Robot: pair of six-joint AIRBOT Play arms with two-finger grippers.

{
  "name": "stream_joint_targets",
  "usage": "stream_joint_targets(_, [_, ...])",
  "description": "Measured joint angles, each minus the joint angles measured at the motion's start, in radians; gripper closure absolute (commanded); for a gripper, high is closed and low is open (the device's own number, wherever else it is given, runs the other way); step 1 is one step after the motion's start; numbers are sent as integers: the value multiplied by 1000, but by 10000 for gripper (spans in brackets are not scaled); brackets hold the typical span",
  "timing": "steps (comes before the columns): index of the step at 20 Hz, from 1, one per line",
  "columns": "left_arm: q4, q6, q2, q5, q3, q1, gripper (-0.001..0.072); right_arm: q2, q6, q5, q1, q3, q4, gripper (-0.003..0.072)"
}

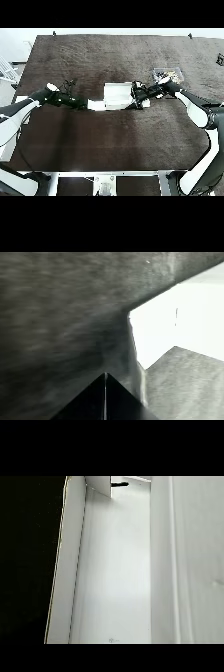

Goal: Fold the box and place the chain.

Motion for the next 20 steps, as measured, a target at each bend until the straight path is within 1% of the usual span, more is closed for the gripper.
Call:
stream_joint_targets(1, [-14, 2, -3, 0, 4, -10, 688, 0, 0, 0, 0, 0, 0, 130])
stream_joint_targets(2, [-31, 10, -5, -1, 13, -14, 649, 0, 0, 0, 0, 0, 0, 130])
stream_joint_targets(3, [-56, 25, -7, -5, 26, -17, 379, 0, 0, 0, 0, 0, 0, 130])
stream_joint_targets(4, [-81, 42, -8, -15, 42, -20, 353, 0, 0, 0, 0, 0, 0, 130])
stream_joint_targets(7, [-139, 89, -10, -62, 95, -27, 359, 0, 0, 0, 0, 0, 0, 130])
stream_joint_targets(10, [-160, 110, -11, -85, 122, -27, 358, 0, 0, 0, 0, 0, 0, 129])
stream_joint_targets(14, [-165, 123, -10, -98, 133, -29, 357, 0, 0, 0, 0, 0, 0, 130])
stream_joint_targets(20, [-118, 127, -10, -109, 116, -29, 358, 0, 0, 0, 0, 0, 0, 130])
